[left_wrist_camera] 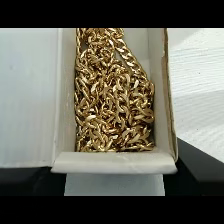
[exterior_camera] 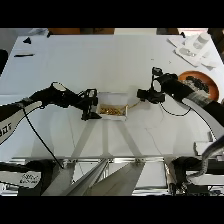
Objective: Fold the box and place the chain.
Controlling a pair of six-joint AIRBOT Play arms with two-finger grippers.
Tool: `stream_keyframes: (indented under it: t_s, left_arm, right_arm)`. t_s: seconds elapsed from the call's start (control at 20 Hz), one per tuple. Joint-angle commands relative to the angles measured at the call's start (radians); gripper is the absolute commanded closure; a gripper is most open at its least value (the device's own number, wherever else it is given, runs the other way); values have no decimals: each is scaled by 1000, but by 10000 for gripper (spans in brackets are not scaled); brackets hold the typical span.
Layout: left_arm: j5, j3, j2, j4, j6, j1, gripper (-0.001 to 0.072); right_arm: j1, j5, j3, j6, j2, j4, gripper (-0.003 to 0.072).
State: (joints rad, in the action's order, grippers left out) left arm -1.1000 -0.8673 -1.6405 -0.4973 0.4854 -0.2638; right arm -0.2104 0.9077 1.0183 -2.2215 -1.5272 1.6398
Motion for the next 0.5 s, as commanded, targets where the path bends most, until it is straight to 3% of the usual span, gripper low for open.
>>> stream_keyframes:
  t_s: [0.0, 0.05, 0.1, 0.45]
  left_arm:
    - [0, 0, 0, 0, 0, 0, 392]
    - [0, 0, 0, 0, 1, 0, 392]
    - [0, 0, 0, 0, 1, 0, 392]
    - [0, 0, 0, 0, 0, 0, 392]
  right_arm:
    - [1, -34, 2, -8, -18, 10, 379]
    - [0, -31, 2, -6, -18, 11, 573]
    - [0, -28, 2, -6, -16, 11, 677]
    - [-43, 29, 2, 88, 45, 34, 679]
